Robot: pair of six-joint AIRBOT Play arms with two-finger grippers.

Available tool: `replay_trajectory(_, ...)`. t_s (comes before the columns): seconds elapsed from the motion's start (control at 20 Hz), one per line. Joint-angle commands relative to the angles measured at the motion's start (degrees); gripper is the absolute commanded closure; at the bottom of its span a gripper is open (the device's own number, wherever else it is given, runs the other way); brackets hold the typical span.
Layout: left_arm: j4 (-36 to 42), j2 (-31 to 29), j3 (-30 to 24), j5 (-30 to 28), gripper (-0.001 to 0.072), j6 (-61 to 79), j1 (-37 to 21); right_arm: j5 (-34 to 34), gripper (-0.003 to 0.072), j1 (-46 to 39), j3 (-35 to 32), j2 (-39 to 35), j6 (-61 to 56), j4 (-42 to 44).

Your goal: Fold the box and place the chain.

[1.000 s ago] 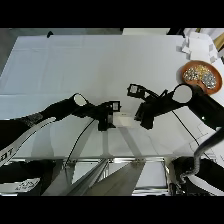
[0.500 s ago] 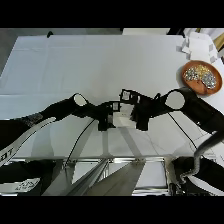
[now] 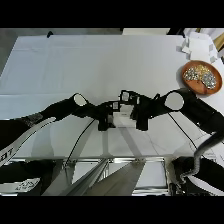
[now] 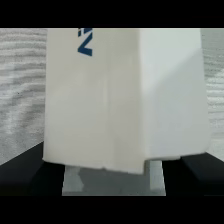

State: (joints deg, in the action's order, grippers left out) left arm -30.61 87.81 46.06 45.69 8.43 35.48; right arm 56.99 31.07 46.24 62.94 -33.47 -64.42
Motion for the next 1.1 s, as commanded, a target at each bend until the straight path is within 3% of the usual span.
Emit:
replay_trajectory(0.0, 0.0, 0.0, 0.0, 0.0, 0.0318, 0.1, 0.0, -1.0, 0.0613, 0.0, -0.9, 0.0, -0.1, -0.3)
replay_trajectory(0.15, 0.0, 0.0, 0.0, 0.0, 0.0318, 0.1, 0.0, -2.2, 0.0622, 0.0, -1.2, 0.0, -0.1, -0.3)
replay_trajectory(0.2, 0.0, 0.0, 0.0, 0.0, 0.0318, 0.1, 0.0, -2.9, 0.0655, 0.0, -1.2, 0.0, -0.1, -0.3)
replay_trajectory(1.05, 0.0, 0.0, 0.0, 0.0, 0.0318, 0.1, 0.0, -5.3, 0.0653, 0.0, -3.7, 0.0, 0.1, -0.2)
